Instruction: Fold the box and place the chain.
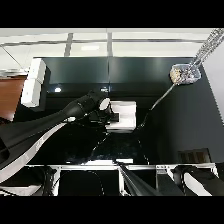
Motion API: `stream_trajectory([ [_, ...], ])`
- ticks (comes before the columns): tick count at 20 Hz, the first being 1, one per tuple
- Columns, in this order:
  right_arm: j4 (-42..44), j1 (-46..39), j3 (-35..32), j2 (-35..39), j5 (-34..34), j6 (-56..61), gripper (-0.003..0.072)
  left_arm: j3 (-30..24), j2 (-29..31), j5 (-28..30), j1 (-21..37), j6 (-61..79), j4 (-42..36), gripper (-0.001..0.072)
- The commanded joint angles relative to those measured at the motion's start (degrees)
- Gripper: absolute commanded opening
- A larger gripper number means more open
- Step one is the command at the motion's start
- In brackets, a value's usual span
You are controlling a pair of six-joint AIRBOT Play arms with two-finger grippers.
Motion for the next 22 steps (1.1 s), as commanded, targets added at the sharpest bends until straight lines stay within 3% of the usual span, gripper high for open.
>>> stream_trajectory([
  [1,4.2,4.09,-0.11,0.79,4.48,-0.02,0.0008,0.07,0.0,0.04,0.04,0.02,0.02,0.0026],
  [8,19.41,5.86,-5.62,0.59,6.4,-2.73,0.0008,0.07,0.0,-0.11,0.04,0.02,0.02,0.0025],
  [15,20.68,5.88,-5.81,0.48,4.96,-2.89,0.0009,0.07,0.0,-0.09,0.04,0.02,0.02,0.0025],
  [22,34.1,5.9,-5.81,-0.11,1.14,-7.65,0.0009,0.07,0.0,-0.07,0.04,0.02,0.02,0.0025],
])
